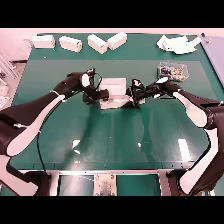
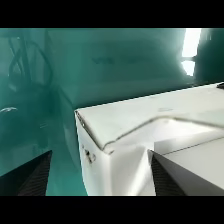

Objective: Fold the box and place the chain.

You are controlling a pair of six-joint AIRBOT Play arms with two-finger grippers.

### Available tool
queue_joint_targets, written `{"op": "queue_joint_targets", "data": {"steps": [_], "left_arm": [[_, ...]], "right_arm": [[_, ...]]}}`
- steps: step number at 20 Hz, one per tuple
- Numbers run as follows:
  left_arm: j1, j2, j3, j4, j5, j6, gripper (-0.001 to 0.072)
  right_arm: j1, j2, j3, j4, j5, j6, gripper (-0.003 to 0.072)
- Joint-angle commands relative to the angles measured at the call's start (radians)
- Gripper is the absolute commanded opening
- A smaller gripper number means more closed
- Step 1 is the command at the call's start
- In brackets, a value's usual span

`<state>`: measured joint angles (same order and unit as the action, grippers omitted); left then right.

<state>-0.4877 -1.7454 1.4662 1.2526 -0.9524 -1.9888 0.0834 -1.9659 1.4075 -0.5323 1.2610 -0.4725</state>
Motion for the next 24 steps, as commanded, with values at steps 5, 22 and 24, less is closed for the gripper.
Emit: {"op": "queue_joint_targets", "data": {"steps": [5,22,24], "left_arm": [[0.0,-0.103,0.185,0.05,-0.18,-0.048,0.0718],[-0.022,-0.223,0.408,0.107,-0.425,0.005,0.0668],[-0.026,-0.225,0.407,0.107,-0.428,0.005,0.0666]], "right_arm": [[0.0,0.0,0.0,0.0,0.0,0.0,0.0335],[0.0,0.0,0.0,0.0,0.0,0.0,0.0335],[0.0,0.0,0.0,0.0,0.0,0.0,0.0335]]}}
